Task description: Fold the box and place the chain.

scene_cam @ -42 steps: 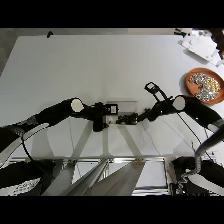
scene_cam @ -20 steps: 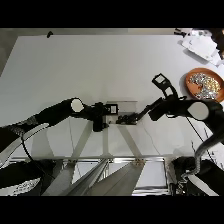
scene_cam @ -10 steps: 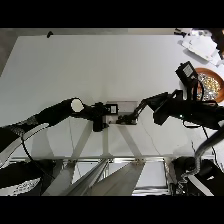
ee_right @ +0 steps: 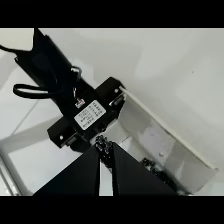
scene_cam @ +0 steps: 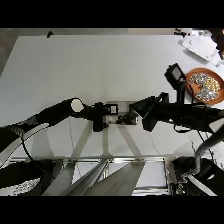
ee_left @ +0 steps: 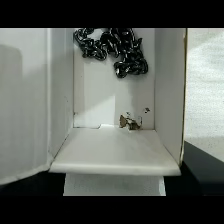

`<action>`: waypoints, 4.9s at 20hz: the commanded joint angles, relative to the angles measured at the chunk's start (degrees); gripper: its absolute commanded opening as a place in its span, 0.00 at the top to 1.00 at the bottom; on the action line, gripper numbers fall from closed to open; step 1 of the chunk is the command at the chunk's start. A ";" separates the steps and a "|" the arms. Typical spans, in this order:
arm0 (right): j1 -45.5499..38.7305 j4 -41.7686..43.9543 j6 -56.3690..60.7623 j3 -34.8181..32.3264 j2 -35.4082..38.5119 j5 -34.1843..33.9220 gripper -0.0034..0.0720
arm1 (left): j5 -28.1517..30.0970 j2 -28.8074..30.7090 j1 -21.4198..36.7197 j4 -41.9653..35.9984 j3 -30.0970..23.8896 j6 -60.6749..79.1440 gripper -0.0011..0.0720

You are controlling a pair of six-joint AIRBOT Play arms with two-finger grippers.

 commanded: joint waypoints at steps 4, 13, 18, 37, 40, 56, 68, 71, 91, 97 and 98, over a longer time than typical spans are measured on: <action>0.52 -3.69 3.58 -0.07 -13.40 0.52 0.94 | 0.02 0.02 0.00 0.02 -0.02 0.00 0.97; 0.52 -3.58 6.38 -0.07 -28.09 0.04 0.89 | 0.02 0.02 0.00 0.00 -0.02 0.00 0.97; 0.52 -3.58 5.90 -0.04 -26.23 1.07 0.55 | 0.02 0.02 0.00 0.00 -0.02 0.00 0.97; -15.91 -8.79 -55.67 -2.93 -27.32 9.05 0.56 | 0.02 0.02 0.00 0.00 -0.02 0.00 0.97; -13.81 -3.98 -55.71 -2.93 -29.90 6.01 0.56 | 0.02 0.02 0.00 0.02 -0.02 0.00 0.97; -12.39 -0.90 -56.76 -2.91 -31.50 4.94 0.93 | 0.02 0.02 0.00 0.00 -0.02 0.00 0.97; -12.39 -8.24 -47.28 -2.91 -23.50 5.09 0.94 | 0.00 0.02 0.00 0.02 -0.02 0.00 0.97; -12.39 -7.32 -40.04 -2.91 -16.22 6.56 0.94 | 0.00 0.02 0.00 0.00 -0.02 0.00 0.97; -2.36 15.85 -31.50 -2.89 -24.24 -3.82 0.63 | 0.02 0.02 0.00 0.00 -0.02 0.00 0.97; -17.35 -6.16 -13.16 1.03 -14.67 9.27 0.75 | 0.02 0.02 0.00 0.00 -0.02 0.00 0.97; -20.39 -14.29 -5.88 1.97 -13.86 9.46 0.75 | 0.00 0.04 0.00 0.00 -0.02 0.00 0.97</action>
